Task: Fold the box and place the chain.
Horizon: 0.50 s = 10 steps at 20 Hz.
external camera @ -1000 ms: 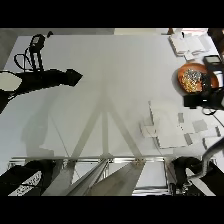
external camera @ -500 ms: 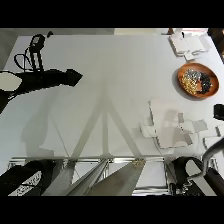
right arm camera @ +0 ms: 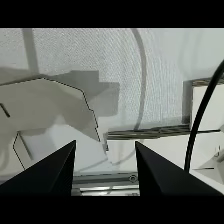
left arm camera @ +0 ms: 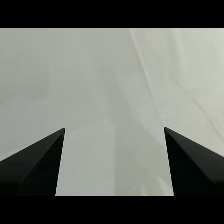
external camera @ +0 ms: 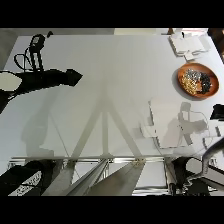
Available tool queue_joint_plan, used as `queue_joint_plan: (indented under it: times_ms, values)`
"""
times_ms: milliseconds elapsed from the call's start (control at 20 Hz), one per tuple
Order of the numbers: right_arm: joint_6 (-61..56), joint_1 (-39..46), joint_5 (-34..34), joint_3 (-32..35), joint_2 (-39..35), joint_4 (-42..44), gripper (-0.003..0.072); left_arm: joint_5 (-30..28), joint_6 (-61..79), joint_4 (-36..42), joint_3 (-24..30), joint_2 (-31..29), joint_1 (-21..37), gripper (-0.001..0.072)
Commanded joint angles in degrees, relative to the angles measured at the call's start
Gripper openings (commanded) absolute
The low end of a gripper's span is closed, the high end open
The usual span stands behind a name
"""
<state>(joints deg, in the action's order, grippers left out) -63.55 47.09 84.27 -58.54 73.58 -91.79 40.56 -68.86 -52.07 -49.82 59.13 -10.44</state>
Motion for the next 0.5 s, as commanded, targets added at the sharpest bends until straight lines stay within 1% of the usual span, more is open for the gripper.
queue_joint_plan:
  times_ms: [0, 100, 200, 300, 450]
  values:
    - [4.15, 0.31, -0.26, -0.85, 4.98, -2.56, 0.0417, -0.02, 0.02, -0.02, -0.02, -0.04, -0.02, 0.0693]
    - [5.55, 0.31, -1.75, -0.85, 6.62, -3.85, 0.0417, -0.02, 0.02, 0.0, -0.02, -0.04, -0.02, 0.0693]
    - [6.29, 0.31, -3.98, -0.85, 7.56, -3.23, 0.0417, -0.02, 0.02, -0.02, -0.02, -0.04, -0.02, 0.0693]
    - [7.04, 0.31, -4.9, -0.85, 8.81, -1.68, 0.0417, -0.02, 0.02, 0.0, -0.02, -0.04, -0.02, 0.0693]
    - [6.75, 0.31, -3.52, -0.85, 11.69, 3.17, 0.0417, -0.02, 0.02, 0.0, -0.02, -0.04, -0.02, 0.0693]
